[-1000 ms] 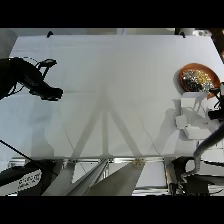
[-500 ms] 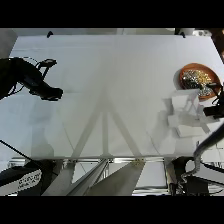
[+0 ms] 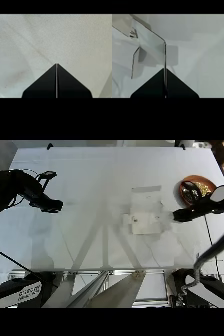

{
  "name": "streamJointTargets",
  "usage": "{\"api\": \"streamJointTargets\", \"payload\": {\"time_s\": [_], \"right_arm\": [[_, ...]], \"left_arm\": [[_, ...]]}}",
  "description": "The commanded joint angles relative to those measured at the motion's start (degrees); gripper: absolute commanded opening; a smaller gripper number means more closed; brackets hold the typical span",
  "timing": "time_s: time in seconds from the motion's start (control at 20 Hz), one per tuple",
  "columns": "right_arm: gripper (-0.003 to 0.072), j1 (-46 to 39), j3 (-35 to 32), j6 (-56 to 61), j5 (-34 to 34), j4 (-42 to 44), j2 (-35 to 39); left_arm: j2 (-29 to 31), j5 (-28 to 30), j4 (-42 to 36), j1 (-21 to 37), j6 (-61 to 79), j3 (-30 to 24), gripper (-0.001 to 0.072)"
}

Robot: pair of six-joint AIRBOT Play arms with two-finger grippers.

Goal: Fold the box and place the chain.

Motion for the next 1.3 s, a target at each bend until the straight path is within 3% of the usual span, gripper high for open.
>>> {"api": "streamJointTargets", "payload": {"time_s": [0.0,0.35,0.6,1.25], "right_arm": [[0.0009,6.58,-6.10,1.01,-9.25,6.75,4.79],[0.0009,18.34,-19.15,8.07,-22.88,9.53,14.80],[0.0010,24.94,-19.58,8.70,-23.71,9.46,15.34],[0.0011,25.27,-19.58,8.66,-23.98,9.46,15.32]], "left_arm": [[0.02,0.00,0.00,0.02,0.02,-0.02,0.0012],[0.02,0.00,0.02,0.02,0.02,-0.02,0.0012],[0.02,-0.02,0.00,0.02,0.02,-0.02,0.0012],[0.02,0.00,0.02,0.02,0.02,-0.02,0.0012]]}}
